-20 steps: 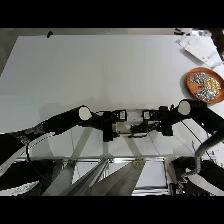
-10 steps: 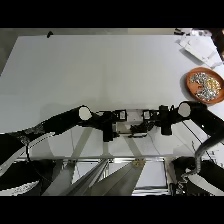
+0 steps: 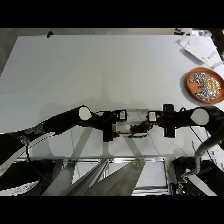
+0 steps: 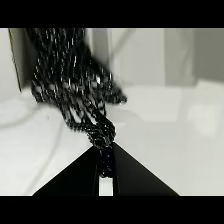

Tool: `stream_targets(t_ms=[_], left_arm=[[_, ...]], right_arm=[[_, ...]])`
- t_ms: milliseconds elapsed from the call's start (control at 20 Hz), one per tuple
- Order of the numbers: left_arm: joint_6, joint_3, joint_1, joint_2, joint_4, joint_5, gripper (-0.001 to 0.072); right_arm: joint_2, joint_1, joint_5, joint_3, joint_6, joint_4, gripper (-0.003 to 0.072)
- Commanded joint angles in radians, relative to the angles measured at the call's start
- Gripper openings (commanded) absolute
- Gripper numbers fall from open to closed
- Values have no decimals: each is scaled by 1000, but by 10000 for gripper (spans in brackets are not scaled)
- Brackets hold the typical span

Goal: Fold the box and place the chain.

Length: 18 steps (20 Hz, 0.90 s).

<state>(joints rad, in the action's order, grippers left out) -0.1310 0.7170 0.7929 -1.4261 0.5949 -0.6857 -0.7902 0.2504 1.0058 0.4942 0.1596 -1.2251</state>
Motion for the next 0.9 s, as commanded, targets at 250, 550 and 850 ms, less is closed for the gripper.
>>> stream_targets(t_ms=[250, 550, 850], left_arm=[[0, 0, 0, 0, 0, 0, 276], [0, 0, 0, 0, 0, 0, 276], [0, 0, 0, 0, 0, 0, 276]], right_arm=[[83, 183, -10, 1, 1, 240, 16], [-6, 268, -128, 1, 185, 264, 17], [-113, 268, -140, 1, 260, 264, 29]])
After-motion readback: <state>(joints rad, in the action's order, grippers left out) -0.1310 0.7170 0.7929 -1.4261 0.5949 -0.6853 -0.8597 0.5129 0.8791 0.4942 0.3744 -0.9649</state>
